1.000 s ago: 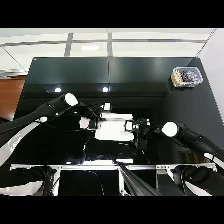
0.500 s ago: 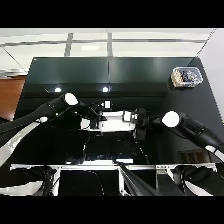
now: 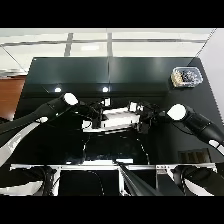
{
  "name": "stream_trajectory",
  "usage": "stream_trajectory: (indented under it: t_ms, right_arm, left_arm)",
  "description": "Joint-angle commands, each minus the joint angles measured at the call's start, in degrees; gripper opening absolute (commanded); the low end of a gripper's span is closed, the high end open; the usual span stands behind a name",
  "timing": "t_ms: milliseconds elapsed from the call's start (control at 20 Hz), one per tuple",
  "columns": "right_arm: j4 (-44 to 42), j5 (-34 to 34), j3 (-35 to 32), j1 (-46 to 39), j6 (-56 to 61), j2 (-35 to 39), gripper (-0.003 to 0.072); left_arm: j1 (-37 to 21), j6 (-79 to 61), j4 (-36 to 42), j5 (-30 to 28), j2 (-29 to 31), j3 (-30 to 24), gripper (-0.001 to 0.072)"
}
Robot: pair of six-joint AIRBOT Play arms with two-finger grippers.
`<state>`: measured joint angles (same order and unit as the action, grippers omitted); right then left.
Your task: Fold the box and place the chain.
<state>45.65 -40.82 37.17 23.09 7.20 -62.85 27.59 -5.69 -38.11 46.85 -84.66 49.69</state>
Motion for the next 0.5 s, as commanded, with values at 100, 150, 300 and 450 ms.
stream_trajectory:
  t_ms: [100,150,300,450]
  right_arm:
    - [-2.3,-0.3,0.1,-3.7,-0.7,-0.1,0.0626]
    - [-2.2,-0.9,0.1,-4.0,-1.5,-0.1,0.0627]
    - [-2.5,-1.3,0.1,-3.9,-3.9,-0.1,0.0626]
    - [-4.8,-1.4,0.1,-3.9,-5.6,-0.1,0.0626]
  left_arm:
    - [0.0,-0.1,-0.9,0.1,0.0,0.0,0.0031]
    - [0.0,-0.1,-0.9,0.1,0.0,0.0,0.0031]
    - [0.0,-0.1,-0.9,0.1,0.0,0.0,0.0031]
    - [0.0,-0.1,-0.9,0.1,0.0,0.0,0.0031]
